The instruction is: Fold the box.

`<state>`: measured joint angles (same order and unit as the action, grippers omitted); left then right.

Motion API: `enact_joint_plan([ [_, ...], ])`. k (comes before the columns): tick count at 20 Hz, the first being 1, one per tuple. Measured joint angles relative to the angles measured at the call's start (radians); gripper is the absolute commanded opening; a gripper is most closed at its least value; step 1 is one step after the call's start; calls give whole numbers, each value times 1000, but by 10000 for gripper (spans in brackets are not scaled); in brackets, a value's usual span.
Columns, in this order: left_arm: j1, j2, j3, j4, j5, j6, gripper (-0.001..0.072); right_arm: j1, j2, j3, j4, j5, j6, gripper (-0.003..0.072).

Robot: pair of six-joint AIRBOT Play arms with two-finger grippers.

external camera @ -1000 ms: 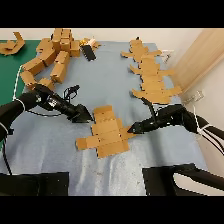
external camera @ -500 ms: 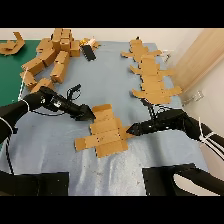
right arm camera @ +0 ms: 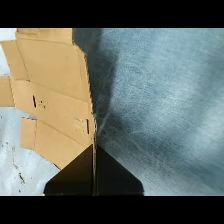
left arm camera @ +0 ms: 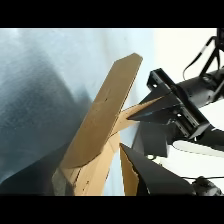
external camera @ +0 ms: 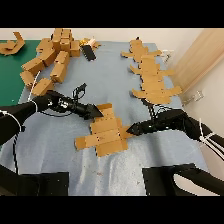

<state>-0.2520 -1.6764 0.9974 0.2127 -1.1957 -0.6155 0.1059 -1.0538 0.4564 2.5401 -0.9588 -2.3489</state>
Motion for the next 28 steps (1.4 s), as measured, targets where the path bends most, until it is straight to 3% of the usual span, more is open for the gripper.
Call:
enact_joint_plan([
  [1,-1,-2,0,-10,-14,10,421,0,0,0,0,0,0,4],
  [2,-1,-4,0,-16,-28,19,258,0,0,0,0,0,0,4],
  [3,-2,-5,0,-16,-35,26,235,0,0,0,0,0,0,4],
  [15,-4,-8,0,16,-92,54,231,0,0,0,0,0,0,4],
  [16,-4,-8,0,19,-93,54,216,0,0,0,0,0,0,4],
  [17,-3,-8,0,20,-93,55,5,0,0,0,0,0,0,4],
  [22,-3,-8,0,21,-94,74,10,0,0,0,-2,0,0,8],
  [23,-3,-8,0,21,-94,79,10,0,0,0,-2,0,0,113],
  [24,-3,-8,0,23,-94,85,10,0,0,0,1,2,0,316],
  [25,-3,-8,0,25,-95,91,10,0,0,0,1,3,2,421],
  [28,-4,-1,0,24,-101,116,9,-14,1,21,-33,0,46,421],
])
